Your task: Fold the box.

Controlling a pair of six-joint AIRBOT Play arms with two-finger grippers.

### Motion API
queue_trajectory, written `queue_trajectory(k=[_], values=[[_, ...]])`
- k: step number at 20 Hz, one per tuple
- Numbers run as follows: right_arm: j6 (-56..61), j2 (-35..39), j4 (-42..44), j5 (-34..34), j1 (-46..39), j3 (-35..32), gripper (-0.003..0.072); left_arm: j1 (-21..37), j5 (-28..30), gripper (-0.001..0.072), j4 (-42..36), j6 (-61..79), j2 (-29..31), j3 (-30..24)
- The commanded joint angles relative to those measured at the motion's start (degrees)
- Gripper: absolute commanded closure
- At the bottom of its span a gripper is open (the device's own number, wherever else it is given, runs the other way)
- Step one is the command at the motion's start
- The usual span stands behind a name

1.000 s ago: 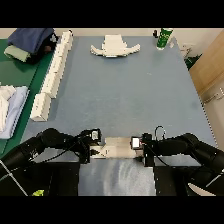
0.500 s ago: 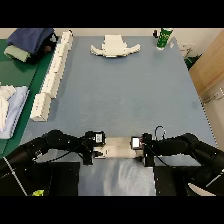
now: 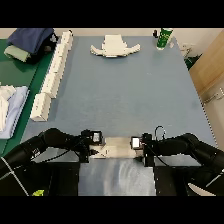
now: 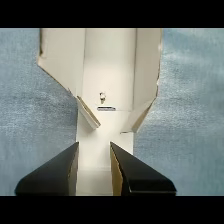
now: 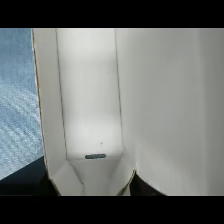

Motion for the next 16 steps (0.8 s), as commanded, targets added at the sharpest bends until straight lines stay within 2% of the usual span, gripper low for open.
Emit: queue_trajectory(k=[1,2,3,4,8,9,10,11,13,15,16], values=[[0.02,-0.02,0.0,0.02,-0.04,0.02,0.0259,-0.44,-3.54,0.0413,-1.27,-0.44,1.09,0.04],[0.02,-0.02,0.0,0.02,-0.04,0.0,0.0259,-1.14,-3.32,0.0409,-2.16,-0.42,1.01,0.04],[0.02,-0.02,0.0,0.02,-0.04,0.0,0.0259,-1.92,-2.82,0.0305,-2.4,-0.42,0.98,0.04],[0.02,-0.02,0.0,0.02,-0.04,0.0,0.0259,-2.64,-1.99,0.0229,-2.43,-0.48,0.96,0.04],[0.02,-0.02,0.0,0.02,-0.04,0.0,0.0259,-3.63,3.5,0.023,-6.21,-0.81,-0.59,0.07],[0.02,-0.02,0.0,0.02,-0.04,0.02,0.0259,-3.63,3.82,0.0245,-7.28,-0.81,-1.25,0.15],[0.02,-0.02,0.0,0.02,-0.04,0.02,0.0259,-3.65,3.76,0.0359,-7.69,-0.81,-1.75,0.39],[0.02,-0.02,0.0,0.0,-0.04,0.0,0.0259,-4.07,3.91,0.0416,-7.72,-0.81,-1.97,0.7],[0.02,-0.02,0.0,0.02,-0.04,0.0,0.0259,-5.11,4.09,0.0418,-8.94,-0.83,-2.01,1.01],[0.02,-0.02,0.0,0.02,-0.04,0.0,0.0259,-6.03,4.02,0.0543,-9.66,-0.85,-2.4,1.03],[0.02,-0.02,0.0,0.02,-0.04,0.0,0.0259,-6.49,4.04,0.0544,-9.79,-0.85,-2.71,1.03]])
